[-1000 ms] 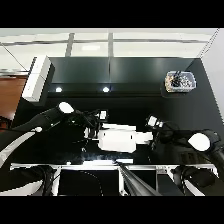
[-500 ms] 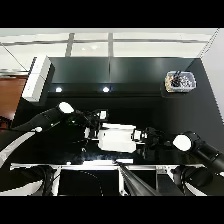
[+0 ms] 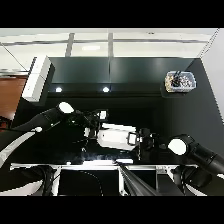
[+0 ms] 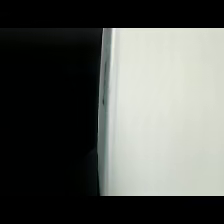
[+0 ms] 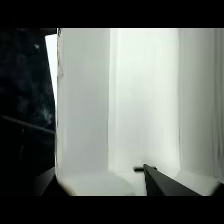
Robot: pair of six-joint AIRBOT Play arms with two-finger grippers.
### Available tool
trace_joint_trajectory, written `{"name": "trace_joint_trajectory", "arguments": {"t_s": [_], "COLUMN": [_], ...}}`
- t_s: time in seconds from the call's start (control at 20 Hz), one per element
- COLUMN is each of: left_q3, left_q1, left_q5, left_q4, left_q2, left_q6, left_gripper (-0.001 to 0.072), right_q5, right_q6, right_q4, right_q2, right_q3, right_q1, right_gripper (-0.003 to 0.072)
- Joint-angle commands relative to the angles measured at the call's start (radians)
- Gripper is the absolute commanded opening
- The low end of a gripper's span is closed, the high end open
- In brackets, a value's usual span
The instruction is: Fold the box and place the chain.
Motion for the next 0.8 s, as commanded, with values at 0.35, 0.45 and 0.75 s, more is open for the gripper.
{"name": "trace_joint_trajectory", "arguments": {"t_s": [0.35, 0.45, 0.75], "left_q3": [0.0, 0.0, 0.0], "left_q1": [0.0, 0.0, 0.0], "left_q5": [-0.004, -0.004, -0.004], "left_q4": [0.0, 0.0, -0.001], "left_q2": [0.0, 0.0, 0.0], "left_q6": [-0.016, -0.018, -0.018], "left_gripper": [0.0025, 0.0025, 0.0025], "right_q5": [0.043, 0.044, 0.043], "right_q6": [0.203, 0.2, 0.174], "right_q4": [-0.203, -0.203, -0.198], "right_q2": [-0.001, 0.0, -0.001], "right_q3": [0.137, 0.137, 0.137], "right_q1": [-0.07, -0.104, -0.116], "right_gripper": [0.0596, 0.0595, 0.0595]}}
